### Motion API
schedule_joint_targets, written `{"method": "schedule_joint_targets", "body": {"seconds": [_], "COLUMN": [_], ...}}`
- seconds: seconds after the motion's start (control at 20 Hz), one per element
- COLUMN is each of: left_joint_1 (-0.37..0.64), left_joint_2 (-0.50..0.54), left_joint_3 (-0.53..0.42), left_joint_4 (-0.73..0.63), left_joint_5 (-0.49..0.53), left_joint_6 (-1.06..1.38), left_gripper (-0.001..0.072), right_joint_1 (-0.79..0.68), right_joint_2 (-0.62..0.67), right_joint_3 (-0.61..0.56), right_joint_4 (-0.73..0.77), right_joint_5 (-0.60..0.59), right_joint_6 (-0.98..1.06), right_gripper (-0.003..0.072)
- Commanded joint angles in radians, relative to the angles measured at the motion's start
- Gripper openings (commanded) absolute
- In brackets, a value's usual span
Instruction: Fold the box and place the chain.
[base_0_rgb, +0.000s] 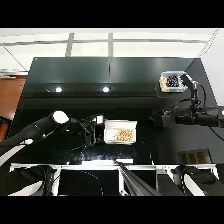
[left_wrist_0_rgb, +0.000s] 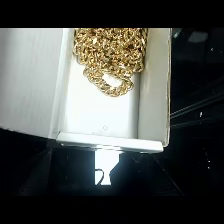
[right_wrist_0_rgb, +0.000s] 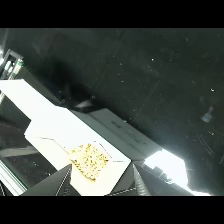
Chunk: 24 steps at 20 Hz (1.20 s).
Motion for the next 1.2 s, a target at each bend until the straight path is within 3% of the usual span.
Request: {"method": "schedule_joint_targets", "body": {"seconds": [0.0,0.6,1.0,1.05,1.1,1.15], "left_joint_1": [-0.009,-0.016,-0.075,-0.077,-0.077,-0.076], "left_joint_2": [0.001,0.001,0.001,0.001,0.001,0.001], "left_joint_3": [0.001,0.008,0.008,0.008,0.008,0.008], "left_joint_4": [-0.007,-0.009,-0.017,-0.016,-0.013,-0.006], "left_joint_5": [0.006,-0.027,0.055,0.058,0.055,0.055], "left_joint_6": [0.002,-0.003,-0.003,-0.003,-0.004,-0.007], "left_gripper": [0.0709,0.0710,0.0706,0.0667,0.0529,0.0344], "right_joint_1": [0.001,0.001,0.001,0.001,0.001,0.002], "right_joint_2": [0.001,0.000,0.000,0.000,-0.002,-0.007], "right_joint_3": [0.000,0.000,0.000,0.000,0.000,0.000], "right_joint_4": [0.000,0.000,0.000,-0.001,-0.005,0.001], "right_joint_5": [0.000,0.000,0.000,-0.001,-0.013,-0.021], "right_joint_6": [0.000,0.000,0.000,0.002,0.026,0.063], "right_gripper": [0.0457,0.0457,0.0457,0.0457,0.0459,0.0680]}}
